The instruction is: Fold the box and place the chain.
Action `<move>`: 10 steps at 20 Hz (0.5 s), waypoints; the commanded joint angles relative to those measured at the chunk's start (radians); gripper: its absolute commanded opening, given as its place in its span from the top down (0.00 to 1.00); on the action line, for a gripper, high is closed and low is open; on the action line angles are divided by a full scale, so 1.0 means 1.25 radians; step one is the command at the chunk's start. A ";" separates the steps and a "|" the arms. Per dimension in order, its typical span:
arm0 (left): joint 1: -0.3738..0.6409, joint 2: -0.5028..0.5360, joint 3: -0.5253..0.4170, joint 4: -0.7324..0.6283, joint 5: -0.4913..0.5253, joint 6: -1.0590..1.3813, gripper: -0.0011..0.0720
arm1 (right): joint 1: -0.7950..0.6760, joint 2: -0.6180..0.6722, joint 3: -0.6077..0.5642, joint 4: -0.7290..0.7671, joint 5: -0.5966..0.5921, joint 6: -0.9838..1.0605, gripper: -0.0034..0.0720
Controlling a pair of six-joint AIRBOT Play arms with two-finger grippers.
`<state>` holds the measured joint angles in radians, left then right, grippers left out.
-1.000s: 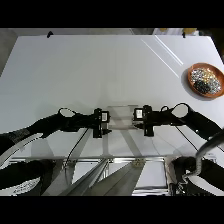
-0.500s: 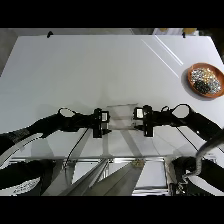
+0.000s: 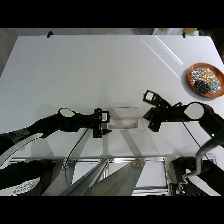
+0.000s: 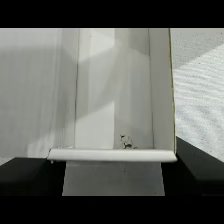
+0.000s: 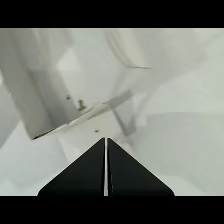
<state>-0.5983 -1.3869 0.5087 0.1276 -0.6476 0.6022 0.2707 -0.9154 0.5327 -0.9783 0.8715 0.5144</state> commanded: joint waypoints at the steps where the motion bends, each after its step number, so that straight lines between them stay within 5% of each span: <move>1: 0.000 0.000 0.000 0.000 0.000 0.000 0.70 | -0.112 0.006 0.045 0.085 0.020 0.095 0.93; 3: 0.000 0.000 0.000 0.000 0.000 0.000 0.70 | -0.198 0.002 0.047 0.124 0.021 0.122 0.93; 6: 0.000 0.000 0.000 0.000 0.000 0.000 0.70 | -0.279 -0.044 0.045 -0.010 0.046 0.320 0.93; 10: 0.000 0.000 0.000 0.000 0.000 0.000 0.70 | -0.264 -0.122 -0.010 0.020 0.087 0.383 0.93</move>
<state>-0.5983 -1.3869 0.5087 0.1276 -0.6476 0.6022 -0.0471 -1.0119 0.5556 -0.9623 0.9386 0.8921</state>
